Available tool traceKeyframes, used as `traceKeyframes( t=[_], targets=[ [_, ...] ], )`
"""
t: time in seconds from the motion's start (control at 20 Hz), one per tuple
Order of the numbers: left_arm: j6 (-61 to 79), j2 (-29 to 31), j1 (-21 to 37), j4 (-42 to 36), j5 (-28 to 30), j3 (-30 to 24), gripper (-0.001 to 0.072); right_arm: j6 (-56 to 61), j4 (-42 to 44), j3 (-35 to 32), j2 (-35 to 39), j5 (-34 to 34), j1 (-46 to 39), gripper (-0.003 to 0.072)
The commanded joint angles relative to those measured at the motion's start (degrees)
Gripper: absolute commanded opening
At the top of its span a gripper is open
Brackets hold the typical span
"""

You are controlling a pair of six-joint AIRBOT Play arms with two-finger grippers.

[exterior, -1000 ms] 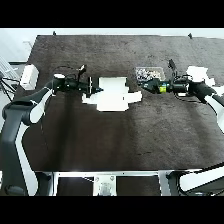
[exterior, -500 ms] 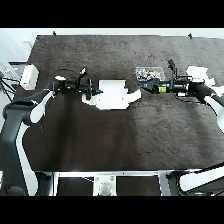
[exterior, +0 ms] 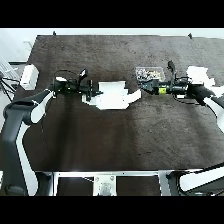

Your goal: Fold the box and place the chain.

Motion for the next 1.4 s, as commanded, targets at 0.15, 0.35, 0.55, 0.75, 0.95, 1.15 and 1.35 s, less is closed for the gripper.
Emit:
traceKeyframes(
  t=[0.15,0.35,0.55,0.75,0.95,1.15,1.35],
  targets=[
    [0.2,-0.02,-0.02,0.57,0.33,-0.02,0.002,-2.78,1.84,-2.05,5.46,3.21,0.02,0.0284],
    [-0.04,-0.02,-0.02,0.37,0.22,-0.02,0.002,-9.55,1.7,-9.57,15.41,3.54,1.92,0.0285],
    [-0.24,-0.02,0.0,0.26,0.26,-0.02,0.0021,-29.59,1.14,-13.68,16.68,2.16,3.48,0.0287],
    [-0.24,-0.02,0.0,-0.02,0.72,-0.02,0.0021,-50.71,-4.9,-14.29,15.96,-4.09,5.18,0.0547],
    [-0.24,-0.02,0.0,-0.04,0.87,-0.02,0.0021,-62.03,-18.58,-14.27,15.89,-10.84,11.26,0.0547],
    [-0.24,-0.02,-0.02,-0.04,0.9,-0.02,0.0021,-62.34,-26.32,-14.27,15.89,-20.24,18.1,0.0548],
    [-0.24,-0.02,0.0,-0.02,0.85,-0.02,0.0021,-62.34,-26.23,-14.27,14.8,-22.91,20.39,0.0548]
  ],
)
